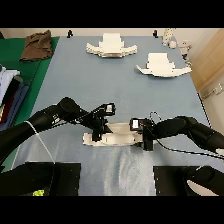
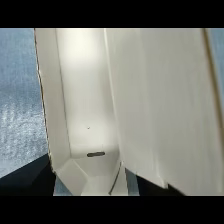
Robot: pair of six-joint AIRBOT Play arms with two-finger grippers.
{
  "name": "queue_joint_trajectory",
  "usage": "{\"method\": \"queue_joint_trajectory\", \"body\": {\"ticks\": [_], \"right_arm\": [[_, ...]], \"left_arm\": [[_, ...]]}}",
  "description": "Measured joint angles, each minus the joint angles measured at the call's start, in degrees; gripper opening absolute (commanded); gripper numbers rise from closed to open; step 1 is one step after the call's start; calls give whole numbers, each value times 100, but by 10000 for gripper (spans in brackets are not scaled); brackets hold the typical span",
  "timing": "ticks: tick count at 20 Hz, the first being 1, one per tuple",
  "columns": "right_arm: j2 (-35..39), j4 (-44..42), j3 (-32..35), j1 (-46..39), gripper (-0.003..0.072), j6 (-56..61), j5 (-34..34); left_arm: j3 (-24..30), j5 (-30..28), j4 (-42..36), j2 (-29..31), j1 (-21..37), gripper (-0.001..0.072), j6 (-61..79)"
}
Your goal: Fold the box.
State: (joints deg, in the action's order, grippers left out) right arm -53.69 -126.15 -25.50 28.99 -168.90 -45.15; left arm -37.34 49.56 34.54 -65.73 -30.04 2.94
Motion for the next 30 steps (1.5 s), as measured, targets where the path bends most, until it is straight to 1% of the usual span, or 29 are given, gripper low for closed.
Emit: {"method": "queue_joint_trajectory", "body": {"ticks": [5, 10, 22, 25, 30], "right_arm": [[-50, -225, 234, 0, 709, -216, 122], [-52, -326, 313, 0, 709, -278, 258], [-66, -326, 146, 0, 708, -304, 278], [-157, -313, 138, 0, 690, -304, 273], [-275, -308, 133, 0, 690, -304, 289]], "left_arm": [[0, 2, 0, 0, 0, 13, 0], [2, 2, 0, 0, 0, 13, 0], [0, -2, 0, 0, 0, 13, -2], [0, 0, 0, 0, 0, 13, 0], [2, 0, 0, 0, -2, 13, 0]]}}
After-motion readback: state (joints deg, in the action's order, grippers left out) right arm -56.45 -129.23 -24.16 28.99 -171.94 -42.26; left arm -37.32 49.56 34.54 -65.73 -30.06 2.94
